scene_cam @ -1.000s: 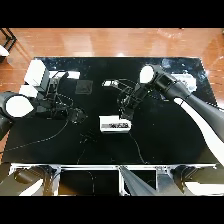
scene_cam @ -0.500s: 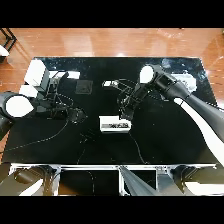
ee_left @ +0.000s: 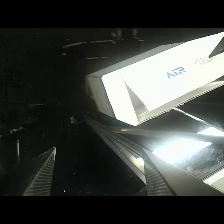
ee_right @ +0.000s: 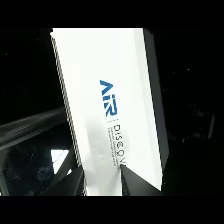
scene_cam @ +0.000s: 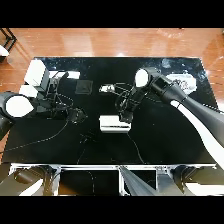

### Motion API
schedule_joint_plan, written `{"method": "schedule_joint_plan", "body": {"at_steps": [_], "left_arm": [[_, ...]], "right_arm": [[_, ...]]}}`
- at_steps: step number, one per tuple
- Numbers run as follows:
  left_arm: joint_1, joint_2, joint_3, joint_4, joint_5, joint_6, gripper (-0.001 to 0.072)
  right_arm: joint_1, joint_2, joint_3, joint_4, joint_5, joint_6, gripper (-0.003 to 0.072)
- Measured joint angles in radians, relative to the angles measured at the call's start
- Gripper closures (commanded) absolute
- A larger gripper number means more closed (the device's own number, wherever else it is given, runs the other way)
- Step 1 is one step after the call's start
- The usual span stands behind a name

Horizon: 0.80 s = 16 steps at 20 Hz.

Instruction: Fold the box and place the chain.

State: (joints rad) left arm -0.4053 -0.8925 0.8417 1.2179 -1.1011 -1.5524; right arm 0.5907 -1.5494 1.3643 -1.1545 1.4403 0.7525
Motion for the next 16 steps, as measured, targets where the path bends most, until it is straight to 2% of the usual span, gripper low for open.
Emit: {"method": "schedule_joint_plan", "body": {"at_steps": [16], "left_arm": [[0.000,0.000,0.000,0.000,-0.001,0.000,0.0076]], "right_arm": [[0.030,0.000,-0.028,-0.024,-0.010,0.011,0.0440]]}}
